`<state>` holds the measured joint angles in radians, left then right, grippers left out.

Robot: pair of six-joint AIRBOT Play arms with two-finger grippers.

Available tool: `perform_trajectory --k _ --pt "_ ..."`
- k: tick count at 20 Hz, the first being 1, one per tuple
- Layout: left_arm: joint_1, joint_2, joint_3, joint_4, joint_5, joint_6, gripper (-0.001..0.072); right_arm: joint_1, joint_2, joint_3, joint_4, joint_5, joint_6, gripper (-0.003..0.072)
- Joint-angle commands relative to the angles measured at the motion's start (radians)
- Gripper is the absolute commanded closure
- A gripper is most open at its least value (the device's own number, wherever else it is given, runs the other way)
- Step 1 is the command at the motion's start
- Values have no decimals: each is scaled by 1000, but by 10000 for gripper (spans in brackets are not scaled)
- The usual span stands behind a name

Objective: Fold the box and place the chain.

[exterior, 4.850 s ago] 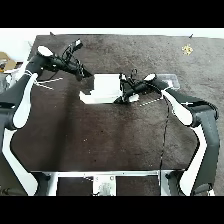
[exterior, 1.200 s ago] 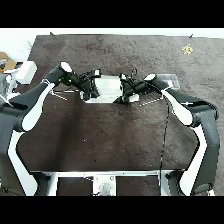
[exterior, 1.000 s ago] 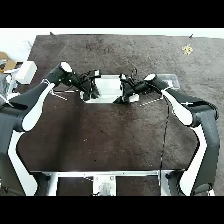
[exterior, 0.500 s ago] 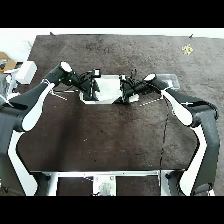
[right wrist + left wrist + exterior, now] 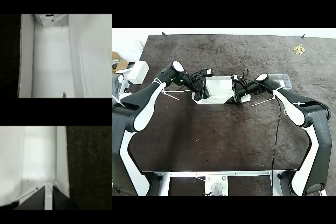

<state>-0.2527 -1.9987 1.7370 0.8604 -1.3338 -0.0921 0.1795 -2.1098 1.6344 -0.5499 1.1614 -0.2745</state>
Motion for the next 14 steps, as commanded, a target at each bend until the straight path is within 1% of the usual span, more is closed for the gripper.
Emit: perform_trajectory --k 1,3,6,8,10,12,14 --pt "38 11 14 27 -118 -104 697 0 -1 0 0 -1 -1 261" --pt "80 39 28 19 -161 -207 698 0 -1 0 0 -1 -2 260" --pt "144 118 29 31 -142 -441 699 0 -1 0 0 -2 -2 261" --pt "188 167 29 30 -118 -653 699 0 -1 0 0 -1 -2 261" --pt "230 179 28 30 -83 -847 698 0 -1 0 0 -1 -2 260" --pt "258 176 2 30 -42 -981 698 0 -1 0 0 -2 -2 260" --pt "269 175 -68 29 16 -1037 698 0 -1 0 0 -1 -2 261"
